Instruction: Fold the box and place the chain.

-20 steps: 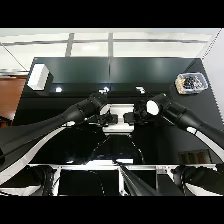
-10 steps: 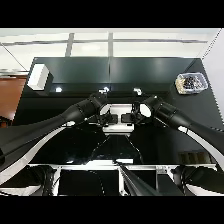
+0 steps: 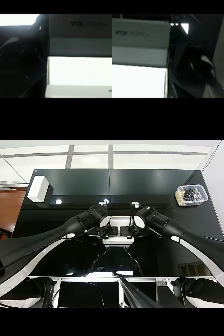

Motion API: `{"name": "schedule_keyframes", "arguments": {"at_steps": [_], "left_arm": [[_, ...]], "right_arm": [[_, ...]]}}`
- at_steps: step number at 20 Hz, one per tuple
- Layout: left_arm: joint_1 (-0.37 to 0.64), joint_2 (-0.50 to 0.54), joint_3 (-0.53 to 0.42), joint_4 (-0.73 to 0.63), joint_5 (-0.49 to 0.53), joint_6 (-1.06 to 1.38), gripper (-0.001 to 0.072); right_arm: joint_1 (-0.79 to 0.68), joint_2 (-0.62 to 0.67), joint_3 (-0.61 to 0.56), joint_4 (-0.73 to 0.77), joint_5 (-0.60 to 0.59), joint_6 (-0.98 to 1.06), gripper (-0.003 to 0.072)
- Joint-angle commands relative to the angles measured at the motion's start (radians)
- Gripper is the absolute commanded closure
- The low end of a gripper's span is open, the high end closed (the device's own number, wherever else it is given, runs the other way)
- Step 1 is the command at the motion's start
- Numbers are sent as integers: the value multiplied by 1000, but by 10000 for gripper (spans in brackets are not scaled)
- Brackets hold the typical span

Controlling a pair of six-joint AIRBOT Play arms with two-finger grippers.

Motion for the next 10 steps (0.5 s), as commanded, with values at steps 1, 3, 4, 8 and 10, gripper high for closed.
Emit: {"name": "schedule_keyframes", "arguments": {"at_steps": [1,3,4,8,10], "left_arm": [[0,0,0,0,0,0,681],[0,0,0,0,0,0,681],[0,0,0,0,0,0,681],[0,0,0,0,0,0,681],[0,0,0,0,0,0,681]], "right_arm": [[2,-10,2,9,9,26,433],[2,-14,2,12,9,29,675],[2,-14,2,13,9,29,675],[0,-13,2,19,23,29,669],[0,-13,2,19,22,28,548]]}}
